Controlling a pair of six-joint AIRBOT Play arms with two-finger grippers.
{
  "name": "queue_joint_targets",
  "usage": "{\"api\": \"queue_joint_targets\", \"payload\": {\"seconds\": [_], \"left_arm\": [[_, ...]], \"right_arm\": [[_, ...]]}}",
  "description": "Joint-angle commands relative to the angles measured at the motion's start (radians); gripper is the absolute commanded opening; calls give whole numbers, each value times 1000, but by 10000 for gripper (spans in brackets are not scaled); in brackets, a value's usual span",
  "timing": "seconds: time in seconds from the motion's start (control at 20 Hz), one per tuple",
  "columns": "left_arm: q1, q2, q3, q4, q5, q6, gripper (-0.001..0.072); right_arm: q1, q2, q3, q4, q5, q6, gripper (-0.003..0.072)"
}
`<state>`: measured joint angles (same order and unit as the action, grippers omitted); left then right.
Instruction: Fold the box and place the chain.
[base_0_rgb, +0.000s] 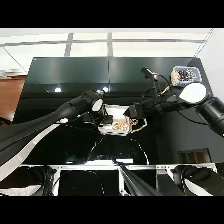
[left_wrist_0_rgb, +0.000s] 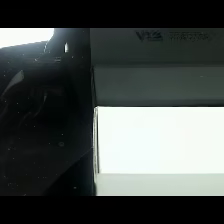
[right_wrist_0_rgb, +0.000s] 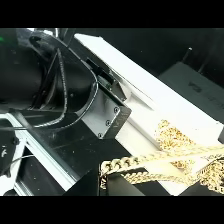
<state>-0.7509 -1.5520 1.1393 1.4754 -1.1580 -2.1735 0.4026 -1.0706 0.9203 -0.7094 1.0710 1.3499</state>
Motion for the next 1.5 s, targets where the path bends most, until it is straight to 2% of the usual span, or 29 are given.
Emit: {"api": "queue_joint_targets", "payload": {"seconds": [0.0,0.35,0.4,0.45,0.5,0.65,0.85,1.0,1.05,1.1,1.2,1.35,1.4,1.45], "left_arm": [[0,-1,0,0,1,0,31],[0,-1,0,0,1,0,31],[0,-1,0,0,1,0,31],[0,-1,0,0,1,0,31],[0,-1,0,0,1,0,31],[0,-1,0,0,1,0,31],[0,-1,0,0,2,0,31],[0,-1,0,1,2,0,31],[0,-1,0,1,2,0,31],[0,-1,0,1,2,0,31],[0,-1,0,1,2,0,31],[0,-1,0,1,2,0,31],[0,-1,0,1,1,0,31],[0,-1,0,0,1,0,31]], "right_arm": [[7,-23,-2,4,-22,0,13],[7,-23,-2,2,-41,1,18],[6,-23,-2,2,-41,5,136],[6,-23,-2,1,-41,4,299],[0,-23,-2,-8,-47,4,316],[-77,-15,-1,-68,-58,-4,315],[-237,67,-35,-195,-49,-127,315],[-294,123,-149,-303,-230,-157,332],[-297,120,-189,-331,-299,-158,596],[-289,113,-230,-358,-370,-203,714],[-257,77,-265,-365,-388,-484,714],[-180,18,-266,-366,-324,-918,714],[-163,8,-266,-341,-309,-1081,714],[-160,-8,-266,-247,-332,-1185,714]]}}
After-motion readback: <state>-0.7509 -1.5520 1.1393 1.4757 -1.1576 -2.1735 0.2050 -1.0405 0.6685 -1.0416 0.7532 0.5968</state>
